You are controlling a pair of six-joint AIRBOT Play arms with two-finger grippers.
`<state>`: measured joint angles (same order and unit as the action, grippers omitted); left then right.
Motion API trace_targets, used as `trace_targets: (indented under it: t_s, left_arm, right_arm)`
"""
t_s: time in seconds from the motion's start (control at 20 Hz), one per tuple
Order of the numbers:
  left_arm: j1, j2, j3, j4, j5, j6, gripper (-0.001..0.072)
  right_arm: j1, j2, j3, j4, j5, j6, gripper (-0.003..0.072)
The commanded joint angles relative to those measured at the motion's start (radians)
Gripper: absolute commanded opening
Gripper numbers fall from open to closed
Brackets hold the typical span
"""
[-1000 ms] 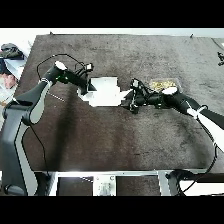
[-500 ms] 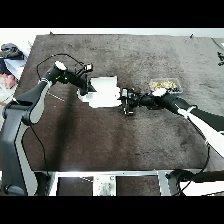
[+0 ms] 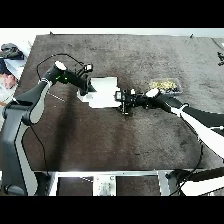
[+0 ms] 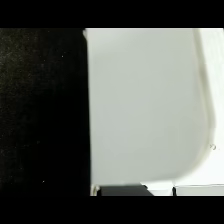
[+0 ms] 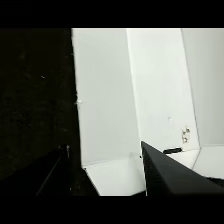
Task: Fold the box and place the chain.
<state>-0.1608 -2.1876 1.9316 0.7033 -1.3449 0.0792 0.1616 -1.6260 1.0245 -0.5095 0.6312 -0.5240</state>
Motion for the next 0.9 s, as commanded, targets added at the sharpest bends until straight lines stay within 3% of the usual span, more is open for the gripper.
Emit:
trace_targets:
  t_s: [0.0,0.5,0.65,0.85]
  left_arm:
    - [0.000,0.000,0.000,-0.003,0.000,0.000,0.0012]
    - [0.000,0.000,0.000,-0.006,0.001,0.000,0.0012]
    - [0.000,0.000,0.000,-0.006,0.003,0.000,0.0012]
    - [0.000,0.000,0.000,-0.007,0.002,0.000,0.0012]
  right_arm:
    - [0.003,-0.003,0.006,-0.010,-0.071,0.005,0.0497]
    - [-0.055,-0.046,0.159,-0.005,0.041,0.064,0.0498]
    - [-0.062,-0.061,0.224,-0.151,0.078,0.200,0.0498]
    - [-0.070,-0.095,0.293,-0.171,0.110,0.212,0.0499]
